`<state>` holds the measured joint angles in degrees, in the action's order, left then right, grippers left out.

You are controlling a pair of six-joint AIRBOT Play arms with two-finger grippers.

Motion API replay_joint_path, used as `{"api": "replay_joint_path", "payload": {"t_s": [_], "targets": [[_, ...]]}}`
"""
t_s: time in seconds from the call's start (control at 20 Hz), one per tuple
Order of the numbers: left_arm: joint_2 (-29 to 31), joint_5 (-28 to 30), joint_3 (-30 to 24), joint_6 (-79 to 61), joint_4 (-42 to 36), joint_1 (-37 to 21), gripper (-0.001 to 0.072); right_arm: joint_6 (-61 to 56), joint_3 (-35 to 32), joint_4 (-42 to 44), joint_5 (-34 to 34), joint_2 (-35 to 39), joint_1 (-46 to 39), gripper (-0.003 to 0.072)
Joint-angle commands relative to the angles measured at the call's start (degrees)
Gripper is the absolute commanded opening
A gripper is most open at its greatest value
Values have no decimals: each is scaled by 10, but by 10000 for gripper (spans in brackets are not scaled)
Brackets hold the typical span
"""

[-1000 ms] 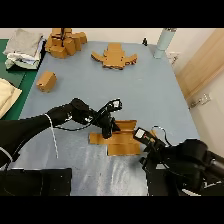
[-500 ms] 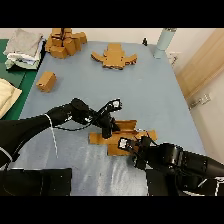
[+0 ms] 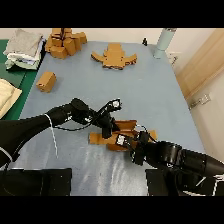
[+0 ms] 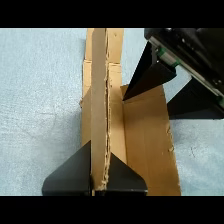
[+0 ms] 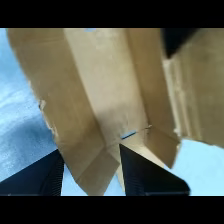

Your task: Fold the box.

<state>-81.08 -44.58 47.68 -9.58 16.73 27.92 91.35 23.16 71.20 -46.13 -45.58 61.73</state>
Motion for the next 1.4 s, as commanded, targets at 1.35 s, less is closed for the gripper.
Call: {"api": "replay_joint_path", "payload": {"t_s": [1.35], "targets": [[0,0,0,0,0,-1,12,521,28,329,40,22,-295,717]]}}
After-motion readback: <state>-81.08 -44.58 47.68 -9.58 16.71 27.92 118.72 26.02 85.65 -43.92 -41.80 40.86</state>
